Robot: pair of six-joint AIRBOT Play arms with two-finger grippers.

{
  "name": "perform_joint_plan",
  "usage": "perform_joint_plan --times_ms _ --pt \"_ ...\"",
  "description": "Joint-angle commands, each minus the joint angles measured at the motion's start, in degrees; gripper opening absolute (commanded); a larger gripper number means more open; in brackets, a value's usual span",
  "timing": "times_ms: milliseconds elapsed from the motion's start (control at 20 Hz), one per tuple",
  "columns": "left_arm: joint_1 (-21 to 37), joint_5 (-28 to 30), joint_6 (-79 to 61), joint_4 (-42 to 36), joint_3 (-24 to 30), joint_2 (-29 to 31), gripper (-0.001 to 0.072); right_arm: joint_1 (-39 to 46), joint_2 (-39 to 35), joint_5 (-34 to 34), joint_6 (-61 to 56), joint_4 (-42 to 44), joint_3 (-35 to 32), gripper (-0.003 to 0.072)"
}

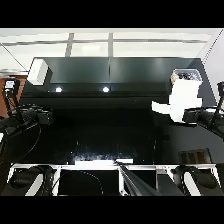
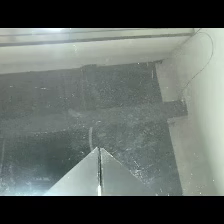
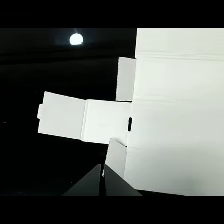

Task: Fold the box and place the chain.

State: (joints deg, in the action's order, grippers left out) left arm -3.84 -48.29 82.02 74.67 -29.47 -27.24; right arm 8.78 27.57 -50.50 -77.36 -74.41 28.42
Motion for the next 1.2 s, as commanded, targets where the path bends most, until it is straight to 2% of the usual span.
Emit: perform_joint_plan --times_ms 0,850,1000,1050,1100,1150 --pt "-0.04 0.02 0.0 0.02 0.02 0.04 0.0031 0.02 -0.07 -0.02 0.0 0.02 0.0 0.0043" --pt "-0.04 0.11 0.0 -0.24 0.02 0.04 0.0031 0.02 -0.07 0.55 -0.04 1.44 0.0 0.0043" --pt "-0.04 3.43 0.07 -3.21 0.02 0.04 0.0031 0.02 -0.07 4.09 -0.07 5.42 0.0 0.0062" --pt "-0.04 3.56 0.07 -4.74 0.04 0.04 0.0031 0.02 -0.07 4.11 -0.07 5.6 0.0 0.0411" --pt "-0.09 4.26 0.07 -5.6 0.04 -0.04 0.0038 0.02 -0.04 4.46 -0.02 5.11 -0.02 0.0714" --pt "-0.09 5.18 0.07 -6.19 0.07 -0.15 0.02 0.09 -0.02 4.61 -0.7 3.43 0.0 0.0718"
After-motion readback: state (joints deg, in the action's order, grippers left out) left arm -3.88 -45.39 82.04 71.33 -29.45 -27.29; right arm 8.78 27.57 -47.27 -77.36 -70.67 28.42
